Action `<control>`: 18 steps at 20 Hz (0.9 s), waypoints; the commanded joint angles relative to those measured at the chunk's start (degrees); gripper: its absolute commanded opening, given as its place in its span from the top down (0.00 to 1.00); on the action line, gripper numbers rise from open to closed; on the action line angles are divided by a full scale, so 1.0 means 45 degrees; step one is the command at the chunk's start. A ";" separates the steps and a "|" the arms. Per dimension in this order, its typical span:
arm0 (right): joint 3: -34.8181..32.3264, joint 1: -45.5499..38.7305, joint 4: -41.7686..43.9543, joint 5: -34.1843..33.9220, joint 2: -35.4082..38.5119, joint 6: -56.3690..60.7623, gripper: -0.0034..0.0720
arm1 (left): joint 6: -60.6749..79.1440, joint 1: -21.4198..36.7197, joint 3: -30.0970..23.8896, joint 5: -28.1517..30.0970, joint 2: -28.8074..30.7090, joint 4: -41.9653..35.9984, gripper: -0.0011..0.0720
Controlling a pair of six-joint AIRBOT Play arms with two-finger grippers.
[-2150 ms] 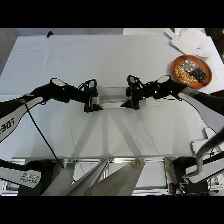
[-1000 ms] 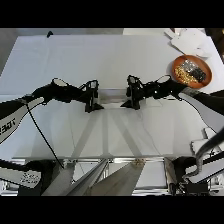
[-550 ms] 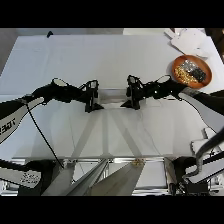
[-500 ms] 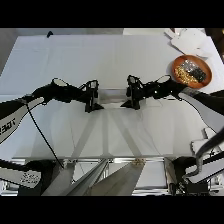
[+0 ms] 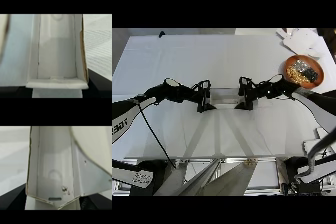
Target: Fold the box and place the chain.
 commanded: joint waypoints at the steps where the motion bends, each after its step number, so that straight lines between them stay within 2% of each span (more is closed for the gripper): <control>1: 0.0000 -0.0010 -0.1880 -0.0092 0.0670 0.1010 0.08 | 0.0005 0.0000 0.0005 0.0000 0.0010 0.0000 0.69; 6: 0.0000 -0.0010 -0.4036 -0.0092 0.1987 0.2973 0.09 | 0.0005 0.0000 0.0005 0.0000 0.0010 0.0000 0.69; 10: 0.0000 -0.0005 -0.5707 0.0049 0.2749 0.5425 0.14 | 0.0000 0.0000 0.0005 0.0000 0.0010 0.0000 0.69; 11: 0.0000 -0.0005 -0.5819 0.0340 0.2885 0.6300 0.34 | 0.0000 0.0000 0.0005 0.0000 0.0010 0.0000 0.69; 13: 0.0005 0.0034 -0.5445 0.1443 0.3196 0.7538 0.94 | 0.0005 0.0000 0.0005 0.0000 0.0010 0.0000 0.69; 15: 0.0000 0.0034 -0.4017 0.2147 0.3361 0.7927 0.94 | 0.0000 0.0000 0.0005 0.0000 0.0010 0.0000 0.69; 18: 0.0005 0.0034 -0.1117 0.1467 0.3351 0.8476 0.95 | 0.0005 0.0000 0.0005 0.0000 0.0010 0.0000 0.69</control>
